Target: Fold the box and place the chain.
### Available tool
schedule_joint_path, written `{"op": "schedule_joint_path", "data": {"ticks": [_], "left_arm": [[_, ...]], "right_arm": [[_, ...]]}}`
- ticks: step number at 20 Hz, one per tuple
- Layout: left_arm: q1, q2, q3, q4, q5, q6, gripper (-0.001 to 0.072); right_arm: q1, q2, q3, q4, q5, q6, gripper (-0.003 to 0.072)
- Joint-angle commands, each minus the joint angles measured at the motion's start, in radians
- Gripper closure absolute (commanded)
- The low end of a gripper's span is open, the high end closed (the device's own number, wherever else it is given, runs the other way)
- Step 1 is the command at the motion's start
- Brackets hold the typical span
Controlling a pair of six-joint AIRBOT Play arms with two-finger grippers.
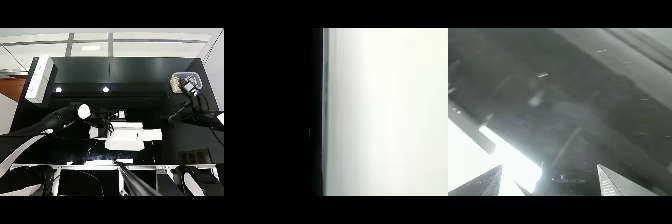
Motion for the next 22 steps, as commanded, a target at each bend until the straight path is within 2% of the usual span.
{"op": "schedule_joint_path", "data": {"ticks": [1, 5, 9, 12, 15, 17, 22], "left_arm": [[-0.007, 0.0, -0.01, 0.017, 0.036, -0.001, 0.068], [-0.007, 0.0, -0.01, 0.023, 0.037, -0.001, 0.068], [-0.007, 0.0, -0.01, 0.023, 0.037, -0.001, 0.068], [-0.007, 0.0, -0.01, 0.023, 0.037, -0.001, 0.068], [-0.007, 0.0, -0.01, 0.023, 0.037, -0.001, 0.0679], [-0.007, 0.0, -0.01, 0.023, 0.037, -0.001, 0.0678], [-0.007, 0.0, -0.01, 0.023, 0.037, -0.001, 0.0678]], "right_arm": [[0.014, -0.001, -0.074, 0.087, 0.033, -0.142, -0.0029], [0.129, -0.001, -0.131, 0.06, 0.04, -0.207, -0.0029], [0.278, -0.025, -0.132, -0.034, 0.012, -0.265, -0.0029], [0.354, -0.068, -0.132, 0.002, -0.034, -0.266, -0.0031], [0.435, -0.088, -0.132, -0.065, -0.011, -0.274, -0.0029], [0.452, -0.089, -0.132, -0.127, 0.005, -0.273, -0.0028], [0.452, -0.089, -0.132, -0.138, 0.005, -0.273, -0.0028]]}}
